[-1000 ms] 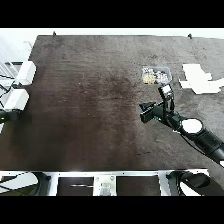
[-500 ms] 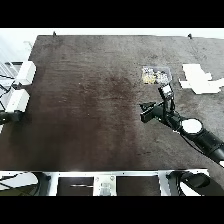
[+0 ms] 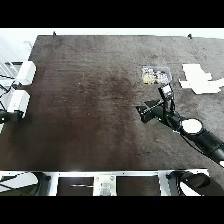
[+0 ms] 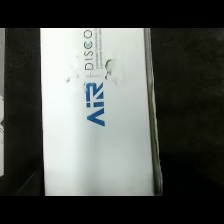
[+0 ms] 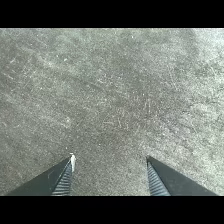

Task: Fold the box and place the chain.

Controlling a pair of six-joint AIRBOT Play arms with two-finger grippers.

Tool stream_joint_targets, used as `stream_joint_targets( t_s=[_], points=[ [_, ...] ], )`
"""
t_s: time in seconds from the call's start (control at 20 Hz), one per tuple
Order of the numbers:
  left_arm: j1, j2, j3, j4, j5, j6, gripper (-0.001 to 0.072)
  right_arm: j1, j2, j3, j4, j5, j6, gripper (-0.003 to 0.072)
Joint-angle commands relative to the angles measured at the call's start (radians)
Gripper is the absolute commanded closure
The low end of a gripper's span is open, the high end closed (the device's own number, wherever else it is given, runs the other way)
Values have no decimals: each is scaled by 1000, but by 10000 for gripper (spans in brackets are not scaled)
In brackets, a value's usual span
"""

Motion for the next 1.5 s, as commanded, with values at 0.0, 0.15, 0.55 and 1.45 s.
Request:
stream_joint_targets(
  t_s=[0.0,0.15,0.55,1.45],
  points=[
    [0,71,1,21,-27,-1,-11,0,4,0,5,0,0,99],
    [0,154,1,20,-72,-18,-11,0,11,2,8,0,0,84],
    [-18,331,2,-304,-375,138,695,-95,152,30,8,-102,53,683],
    [-861,581,-56,-513,187,248,697,-461,494,-73,-170,-175,48,688]
  ],
)
